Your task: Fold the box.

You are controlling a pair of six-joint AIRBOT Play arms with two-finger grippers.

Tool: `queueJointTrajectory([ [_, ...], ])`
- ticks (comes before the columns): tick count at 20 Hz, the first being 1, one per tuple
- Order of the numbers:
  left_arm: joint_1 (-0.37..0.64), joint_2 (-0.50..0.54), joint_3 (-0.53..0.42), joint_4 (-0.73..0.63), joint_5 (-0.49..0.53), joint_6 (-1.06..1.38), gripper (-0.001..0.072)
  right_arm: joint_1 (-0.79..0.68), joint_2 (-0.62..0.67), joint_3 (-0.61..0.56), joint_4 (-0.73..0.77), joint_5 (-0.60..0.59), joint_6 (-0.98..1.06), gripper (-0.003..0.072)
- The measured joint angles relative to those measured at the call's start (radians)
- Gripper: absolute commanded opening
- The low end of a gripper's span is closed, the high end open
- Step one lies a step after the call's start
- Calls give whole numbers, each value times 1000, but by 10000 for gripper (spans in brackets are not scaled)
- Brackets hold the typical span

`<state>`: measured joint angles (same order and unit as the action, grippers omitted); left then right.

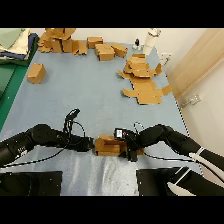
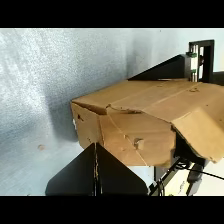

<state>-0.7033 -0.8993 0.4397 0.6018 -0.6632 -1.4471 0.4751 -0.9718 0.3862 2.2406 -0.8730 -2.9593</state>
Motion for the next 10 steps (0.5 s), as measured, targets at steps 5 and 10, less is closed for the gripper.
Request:
queueJointTrajectory([
  [5, 0, 0, 3, -1, -15, 0, 31, 0, 0, 0, 0, 0, 0, 494],
  [10, 0, 0, 3, -1, -16, 0, 357, 0, 0, 0, 0, 0, 0, 494],
])
